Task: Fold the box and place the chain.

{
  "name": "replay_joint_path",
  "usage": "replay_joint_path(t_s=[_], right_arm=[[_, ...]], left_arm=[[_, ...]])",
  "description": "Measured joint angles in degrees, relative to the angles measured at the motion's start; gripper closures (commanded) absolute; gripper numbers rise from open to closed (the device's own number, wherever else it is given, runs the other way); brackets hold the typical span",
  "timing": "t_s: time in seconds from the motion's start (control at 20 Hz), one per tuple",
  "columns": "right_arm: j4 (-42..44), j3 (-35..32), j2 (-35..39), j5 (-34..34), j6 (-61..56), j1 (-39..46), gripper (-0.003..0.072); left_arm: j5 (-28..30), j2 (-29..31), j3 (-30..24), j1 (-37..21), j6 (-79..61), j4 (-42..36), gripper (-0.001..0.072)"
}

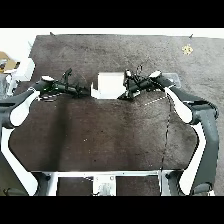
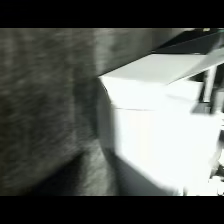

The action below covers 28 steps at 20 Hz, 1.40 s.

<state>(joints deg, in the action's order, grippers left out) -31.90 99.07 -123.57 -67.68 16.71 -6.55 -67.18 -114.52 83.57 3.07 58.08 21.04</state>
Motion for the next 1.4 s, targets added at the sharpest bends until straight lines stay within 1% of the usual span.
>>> replay_joint_path(t_s=[0.2, 0.35, 0.65, 0.7, 0.8, 1.2, 1.4], right_arm=[[0.00, 0.00, 0.00, -0.02, 0.02, 0.00, 0.0093], [-0.02, 0.00, 0.00, -0.02, 0.02, 0.00, 0.0093], [-0.02, 0.00, 0.00, 0.00, 0.00, 0.00, 0.0093], [-0.02, 0.00, 0.00, 0.00, 0.00, 0.00, 0.0093], [-0.02, 0.00, 0.00, 0.00, 0.02, 0.00, 0.0093], [-0.02, 0.00, 0.00, 0.00, 0.02, 0.00, 0.0093], [-0.02, 0.00, 0.00, 0.00, 0.02, 0.00, 0.0093]], left_arm=[[-1.46, 0.00, 0.37, 0.02, -1.07, -2.21, 0.0313], [-2.10, 0.00, 2.49, 1.01, -1.01, -1.60, 0.0313], [-2.29, 0.00, 9.79, 4.48, 5.81, 7.48, 0.0314], [-2.32, 0.00, 10.91, 5.14, 7.48, 9.14, 0.0365], [-2.38, 0.00, 12.72, 6.51, 10.71, 12.02, 0.0361], [-0.33, 0.00, 16.33, 9.94, 19.76, 19.47, 0.0361], [0.26, 0.00, 18.67, 12.17, 25.09, 25.64, 0.0361]])
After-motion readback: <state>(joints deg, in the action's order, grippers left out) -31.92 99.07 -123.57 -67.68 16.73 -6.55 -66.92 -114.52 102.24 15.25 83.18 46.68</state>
